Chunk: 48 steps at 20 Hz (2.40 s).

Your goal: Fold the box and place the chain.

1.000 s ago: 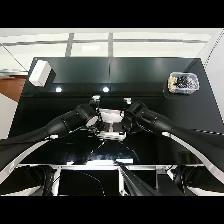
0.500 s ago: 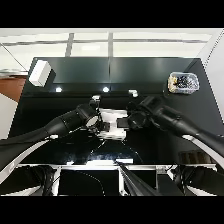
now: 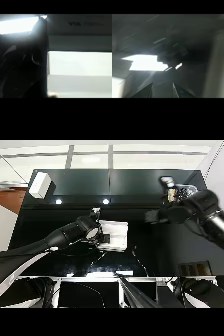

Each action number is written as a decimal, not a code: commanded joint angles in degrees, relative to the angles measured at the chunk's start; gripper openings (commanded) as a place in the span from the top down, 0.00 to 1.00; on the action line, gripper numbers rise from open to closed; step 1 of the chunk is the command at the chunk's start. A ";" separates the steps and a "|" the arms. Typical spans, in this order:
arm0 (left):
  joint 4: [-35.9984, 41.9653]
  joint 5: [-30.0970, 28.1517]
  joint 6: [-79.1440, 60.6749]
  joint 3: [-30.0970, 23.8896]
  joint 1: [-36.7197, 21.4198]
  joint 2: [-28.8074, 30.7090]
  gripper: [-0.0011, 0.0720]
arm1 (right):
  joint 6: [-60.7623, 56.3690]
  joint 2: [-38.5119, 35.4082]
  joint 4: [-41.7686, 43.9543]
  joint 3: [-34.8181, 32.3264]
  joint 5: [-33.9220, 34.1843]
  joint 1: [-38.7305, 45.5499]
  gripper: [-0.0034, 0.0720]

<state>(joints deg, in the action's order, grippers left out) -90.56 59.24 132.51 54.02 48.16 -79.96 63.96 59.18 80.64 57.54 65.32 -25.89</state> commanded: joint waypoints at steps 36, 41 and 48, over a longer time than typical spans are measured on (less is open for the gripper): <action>0.00 -0.70 -0.02 -0.02 -0.09 0.00 0.95 | 22.43 39.30 4.17 39.56 -3.13 35.26 0.92; 0.04 -0.72 -0.02 -0.02 -0.09 0.00 0.95 | 24.98 29.09 7.17 39.56 -4.31 36.26 0.93; 0.66 -0.37 -0.02 -0.02 -0.04 0.00 0.95 | 30.60 10.08 19.67 39.58 -0.11 37.13 0.93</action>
<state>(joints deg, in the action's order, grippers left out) -90.26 58.70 132.49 54.02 48.12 -79.96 91.83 76.16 94.24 97.06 61.89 11.09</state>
